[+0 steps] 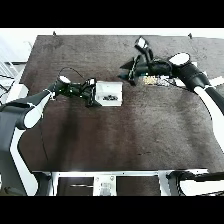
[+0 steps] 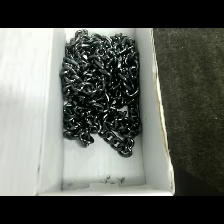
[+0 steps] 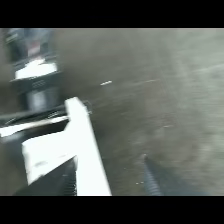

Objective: Fold the box and place the chain.

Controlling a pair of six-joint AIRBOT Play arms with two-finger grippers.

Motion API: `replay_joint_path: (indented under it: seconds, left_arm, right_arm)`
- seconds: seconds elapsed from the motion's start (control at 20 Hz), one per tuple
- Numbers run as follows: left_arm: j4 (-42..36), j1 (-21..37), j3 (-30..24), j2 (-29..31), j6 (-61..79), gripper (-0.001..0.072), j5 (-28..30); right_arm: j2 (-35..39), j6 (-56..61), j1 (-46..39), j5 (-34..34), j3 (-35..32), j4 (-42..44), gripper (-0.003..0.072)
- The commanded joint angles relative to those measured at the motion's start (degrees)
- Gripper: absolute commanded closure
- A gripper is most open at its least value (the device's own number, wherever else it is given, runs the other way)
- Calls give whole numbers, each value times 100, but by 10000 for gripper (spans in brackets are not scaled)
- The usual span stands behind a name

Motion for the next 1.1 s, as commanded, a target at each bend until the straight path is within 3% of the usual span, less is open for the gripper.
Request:
replay_joint_path:
  seconds: [0.0, 0.4, 0.65, 1.05]
  left_arm:
    - [0, 0, 0, -4, 0, 234, 0]
    - [0, 0, 0, -4, 0, 234, 0]
    - [0, 0, 0, -4, 0, 234, 0]
    - [0, 0, 0, -4, 0, 234, 0]
  right_arm:
    - [-24, 52, -164, -538, 39, 334, 277]
    - [-885, 46, -164, -507, 120, 328, 318]
    - [-1163, 55, -120, 463, 120, 306, 318]
    - [-1158, 542, 210, 1008, 369, -358, 320]
